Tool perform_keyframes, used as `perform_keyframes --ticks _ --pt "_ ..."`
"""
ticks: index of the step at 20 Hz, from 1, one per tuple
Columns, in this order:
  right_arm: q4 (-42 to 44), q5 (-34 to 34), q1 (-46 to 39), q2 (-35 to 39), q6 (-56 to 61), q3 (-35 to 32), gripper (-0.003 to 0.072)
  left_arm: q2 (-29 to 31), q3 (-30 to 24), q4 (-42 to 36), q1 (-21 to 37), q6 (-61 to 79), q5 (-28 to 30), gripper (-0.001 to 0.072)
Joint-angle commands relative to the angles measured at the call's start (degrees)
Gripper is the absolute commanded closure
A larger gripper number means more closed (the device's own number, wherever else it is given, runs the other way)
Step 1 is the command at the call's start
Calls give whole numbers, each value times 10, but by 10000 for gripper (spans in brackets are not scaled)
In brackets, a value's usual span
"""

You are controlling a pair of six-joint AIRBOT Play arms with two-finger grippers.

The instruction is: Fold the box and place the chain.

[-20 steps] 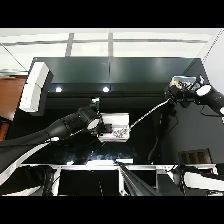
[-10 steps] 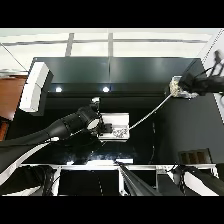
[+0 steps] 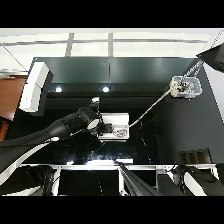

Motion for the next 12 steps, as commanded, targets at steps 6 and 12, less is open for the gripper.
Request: perform_keyframes --ticks 6,12 --pt "142 -5 112 30 -9 17 656 0 0 0 0 0 -1 676" --pt "283 -70 113 30 -41 19 656 0 0 0 0 0 0 676"
